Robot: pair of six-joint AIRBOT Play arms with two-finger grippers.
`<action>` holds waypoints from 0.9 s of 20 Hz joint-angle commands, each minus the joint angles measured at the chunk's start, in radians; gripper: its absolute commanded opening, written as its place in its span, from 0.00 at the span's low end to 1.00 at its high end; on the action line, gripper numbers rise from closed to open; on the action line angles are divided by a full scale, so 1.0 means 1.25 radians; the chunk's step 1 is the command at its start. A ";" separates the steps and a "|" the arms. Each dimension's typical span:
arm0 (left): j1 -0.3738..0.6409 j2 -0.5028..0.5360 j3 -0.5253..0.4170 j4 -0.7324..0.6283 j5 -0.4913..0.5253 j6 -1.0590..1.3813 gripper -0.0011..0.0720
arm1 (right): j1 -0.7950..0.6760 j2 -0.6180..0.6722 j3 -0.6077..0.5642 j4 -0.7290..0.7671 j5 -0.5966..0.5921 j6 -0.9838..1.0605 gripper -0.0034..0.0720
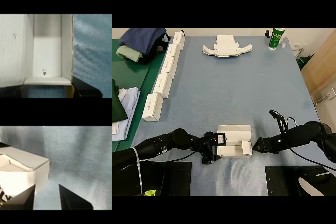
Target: Fold the box.
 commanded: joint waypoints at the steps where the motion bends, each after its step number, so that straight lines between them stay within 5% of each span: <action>1: 0.000 0.000 0.000 0.000 0.000 0.001 0.66 | 0.000 0.001 0.017 0.002 -0.003 0.009 0.64; 11: 0.000 0.000 0.000 0.000 0.000 0.000 0.66 | 0.119 -0.036 0.020 0.000 0.090 0.060 0.63; 18: 0.000 0.000 0.000 0.000 0.000 0.000 0.66 | 0.325 -0.162 0.154 -0.264 0.102 0.378 0.55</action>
